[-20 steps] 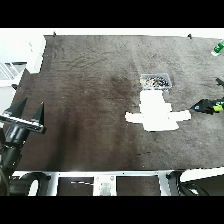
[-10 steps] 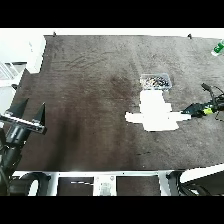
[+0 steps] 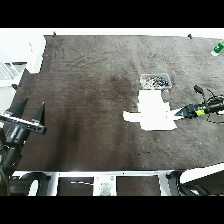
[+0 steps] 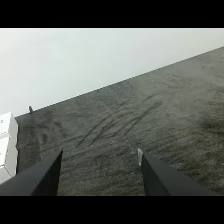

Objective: Fold the box and place the chain.

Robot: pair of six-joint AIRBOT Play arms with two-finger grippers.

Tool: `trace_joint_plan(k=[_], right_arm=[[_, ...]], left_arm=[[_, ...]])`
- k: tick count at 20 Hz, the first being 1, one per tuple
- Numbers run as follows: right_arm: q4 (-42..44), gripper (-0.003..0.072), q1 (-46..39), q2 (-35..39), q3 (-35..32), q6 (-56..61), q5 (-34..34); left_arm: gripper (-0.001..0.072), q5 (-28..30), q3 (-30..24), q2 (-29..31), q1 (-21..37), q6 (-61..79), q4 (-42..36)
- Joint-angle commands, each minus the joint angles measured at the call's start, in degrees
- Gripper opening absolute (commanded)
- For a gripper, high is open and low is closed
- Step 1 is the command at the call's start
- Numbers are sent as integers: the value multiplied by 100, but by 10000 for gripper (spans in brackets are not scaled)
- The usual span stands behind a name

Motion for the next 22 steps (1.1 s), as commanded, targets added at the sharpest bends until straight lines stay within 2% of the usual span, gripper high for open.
trace_joint_plan(k=[1, 4, 8, 9, 10, 12, 15, 17, 18, 22], right_arm=[[297, 13, 61, 15, -103, -48, 118], [831, 10, 146, 256, -516, -197, 74], [1716, 9, 605, 1010, -1357, -260, -507], [1982, 10, 776, 1189, -1550, -262, -688], [2253, 10, 984, 1353, -1733, -260, -861], [2608, 10, 1443, 1558, -1932, -240, -1078], [2780, 10, 2120, 1606, -1937, 2, -1563], [2839, 10, 2496, 1606, -1939, 136, -1956], [2870, 10, 2662, 1606, -1939, 221, -2157], [2931, 10, 3220, 1606, -1939, 330, -2660]], left_arm=[[546, 4, 9, 2, -4, 20, 2], [545, -13, 39, 2, -4, -13, -20], [545, -48, 431, 2, -4, -564, -15], [529, -48, 529, 2, -2, -745, -15], [477, -44, 605, -4, -4, -909, -11], [469, -61, 789, -225, -4, -1303, 4], [470, -433, 1272, -1032, -4, -1611, 26], [470, -658, 1722, -1810, -4, -1641, 28], [497, -706, 1971, -2212, -2, -1641, 31], [495, -1032, 3106, -4002, -2, -1764, 302]])
